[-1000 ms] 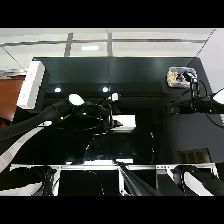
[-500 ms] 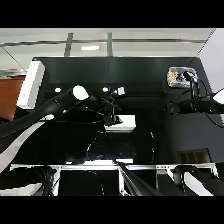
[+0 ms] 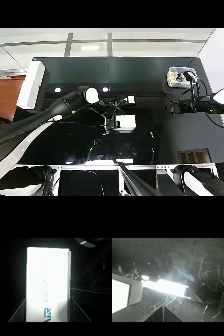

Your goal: Fold the box and place the chain.

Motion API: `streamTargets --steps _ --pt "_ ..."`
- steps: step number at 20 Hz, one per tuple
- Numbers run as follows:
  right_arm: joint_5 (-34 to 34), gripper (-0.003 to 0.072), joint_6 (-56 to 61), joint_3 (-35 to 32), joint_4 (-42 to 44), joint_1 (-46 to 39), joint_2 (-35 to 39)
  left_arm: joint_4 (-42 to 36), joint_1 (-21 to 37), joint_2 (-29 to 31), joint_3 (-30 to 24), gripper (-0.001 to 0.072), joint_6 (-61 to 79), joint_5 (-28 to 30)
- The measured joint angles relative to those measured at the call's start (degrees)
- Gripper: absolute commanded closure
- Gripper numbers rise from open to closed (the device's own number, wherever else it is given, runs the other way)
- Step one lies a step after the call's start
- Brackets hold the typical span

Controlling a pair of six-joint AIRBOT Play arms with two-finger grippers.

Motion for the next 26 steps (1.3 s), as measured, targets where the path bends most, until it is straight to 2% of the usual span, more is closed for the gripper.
streamTargets --steps 9,12,13,14,15,16,18,21,24,26 --pt "-0.1 0.0671 0.0 0.0 0.1 0.0 0.0 1.9 -0.8 -1.2 0.2 -0.0003 -0.7 0.1" --pt "-0.2 0.0671 0.0 0.0 0.1 0.0 0.0 2.0 -1.9 -2.7 0.2 -0.0002 -0.8 2.2" --pt "-0.2 0.0671 0.0 0.0 0.1 0.0 0.0 2.0 -2.3 -3.2 0.2 0.0022 -0.8 3.4" --pt "-0.2 0.0671 0.0 0.0 0.1 0.0 0.0 2.0 -2.7 -3.7 0.2 0.0133 -0.8 4.3" --pt "-0.2 0.0671 0.0 0.0 0.1 0.0 0.0 2.1 -2.9 -4.0 0.2 0.0326 -0.8 4.7" --pt "-0.2 0.0671 0.0 0.0 0.2 0.0 0.0 2.5 -3.0 -4.1 0.2 0.0435 -0.9 5.0" --pt "-0.2 0.0671 0.0 0.0 0.3 0.0 0.0 5.2 -2.7 -3.2 0.2 0.0438 -3.7 3.8" --pt "-0.2 0.0671 0.0 0.0 0.3 0.0 0.0 13.2 0.3 0.9 0.2 0.0438 -12.4 -1.1" --pt "-0.2 0.0670 0.0 0.0 0.3 0.0 0.0 20.6 7.2 8.6 -1.4 0.0438 -22.8 -7.9" --pt "-0.2 0.0670 0.0 0.0 0.3 0.0 0.0 23.8 14.0 15.1 -4.5 0.0438 -28.2 -10.9"
